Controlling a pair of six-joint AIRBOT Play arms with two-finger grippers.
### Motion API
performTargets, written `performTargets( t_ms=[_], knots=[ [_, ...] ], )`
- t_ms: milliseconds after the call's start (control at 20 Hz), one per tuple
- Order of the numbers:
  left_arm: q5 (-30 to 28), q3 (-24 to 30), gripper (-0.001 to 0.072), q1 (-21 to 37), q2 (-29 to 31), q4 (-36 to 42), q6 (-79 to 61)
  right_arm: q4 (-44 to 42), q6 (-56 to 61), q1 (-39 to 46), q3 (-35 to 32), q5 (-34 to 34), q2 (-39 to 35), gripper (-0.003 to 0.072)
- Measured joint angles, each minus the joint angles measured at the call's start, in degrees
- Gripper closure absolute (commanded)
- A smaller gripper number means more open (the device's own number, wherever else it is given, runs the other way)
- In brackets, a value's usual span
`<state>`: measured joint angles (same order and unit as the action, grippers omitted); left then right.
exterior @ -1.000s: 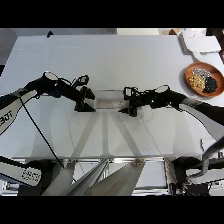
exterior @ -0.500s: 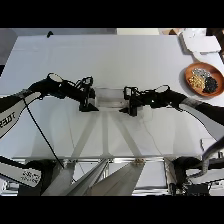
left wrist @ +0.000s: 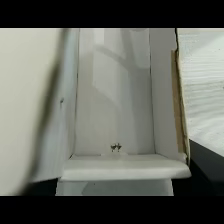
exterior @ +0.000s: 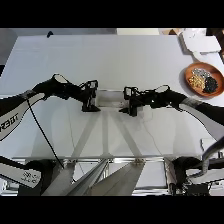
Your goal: Fold the box and place the chain.
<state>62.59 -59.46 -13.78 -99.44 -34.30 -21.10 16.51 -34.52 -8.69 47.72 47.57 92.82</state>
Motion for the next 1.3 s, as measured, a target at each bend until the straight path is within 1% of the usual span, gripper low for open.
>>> performTargets(
  t_ms=[100, 150, 550, 1300],
  knots=[
    [-0.1, 0.0, 0.0329, -0.1, 0.0, -0.2, -0.3, 0.0, 0.0, 0.0, 0.0, 0.0, 0.0, 0.0146],
    [-0.1, 0.0, 0.038, -0.1, -0.1, -0.4, -0.3, 0.0, 0.0, 0.0, 0.0, 0.0, 0.0, 0.0146],
    [-0.2, 0.0, 0.0377, -0.2, -0.1, -3.2, -0.5, 0.0, 0.0, 0.0, 0.0, 0.0, 0.0, 0.0146],
    [-0.2, 0.0, 0.0377, -0.2, -0.1, -4.2, -0.5, 0.0, 0.0, 0.0, 0.0, 0.0, 0.0, 0.0146]
  ],
)
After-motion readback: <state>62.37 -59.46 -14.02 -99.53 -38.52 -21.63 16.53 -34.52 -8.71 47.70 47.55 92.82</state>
